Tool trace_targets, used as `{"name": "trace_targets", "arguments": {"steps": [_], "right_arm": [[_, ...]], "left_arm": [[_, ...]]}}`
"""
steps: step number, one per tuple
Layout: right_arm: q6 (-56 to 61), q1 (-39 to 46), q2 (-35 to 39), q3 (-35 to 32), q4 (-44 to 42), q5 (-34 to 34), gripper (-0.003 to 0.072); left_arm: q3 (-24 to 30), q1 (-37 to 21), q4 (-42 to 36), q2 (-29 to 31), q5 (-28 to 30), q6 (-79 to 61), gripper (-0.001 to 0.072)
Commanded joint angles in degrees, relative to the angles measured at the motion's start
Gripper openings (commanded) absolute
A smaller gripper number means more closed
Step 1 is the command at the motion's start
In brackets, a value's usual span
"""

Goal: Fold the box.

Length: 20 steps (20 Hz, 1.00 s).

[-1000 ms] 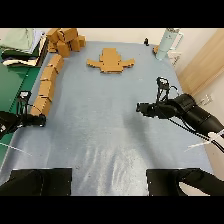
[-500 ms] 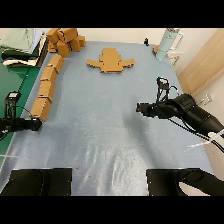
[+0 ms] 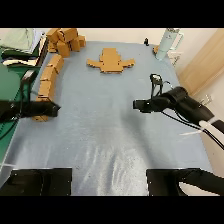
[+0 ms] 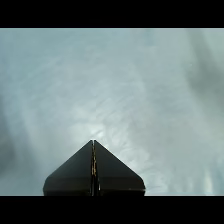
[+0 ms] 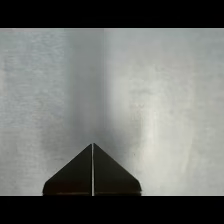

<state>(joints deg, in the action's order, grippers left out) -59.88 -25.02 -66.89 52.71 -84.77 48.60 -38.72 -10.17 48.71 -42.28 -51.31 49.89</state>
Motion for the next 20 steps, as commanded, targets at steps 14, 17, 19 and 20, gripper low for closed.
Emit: {"name": "trace_targets", "arguments": {"steps": [14,17,19,20], "right_arm": [[-8.96,-0.11,-15.13,17.92,-5.60,7.61,0.0009],[-8.96,-0.11,-15.13,17.92,-5.64,7.61,0.0009],[-8.96,-0.11,-15.13,17.92,-5.66,7.61,0.0008],[-8.96,-0.11,-15.13,17.92,-5.66,7.63,0.0008]], "left_arm": [[-30.25,36.57,11.37,-39.39,1.81,23.21,0.0014],[-30.25,36.61,11.34,-39.43,1.84,23.21,0.0014],[-30.25,36.61,11.34,-39.43,1.84,23.21,0.0014],[-30.25,36.61,11.34,-39.43,1.84,23.21,0.0014]]}}
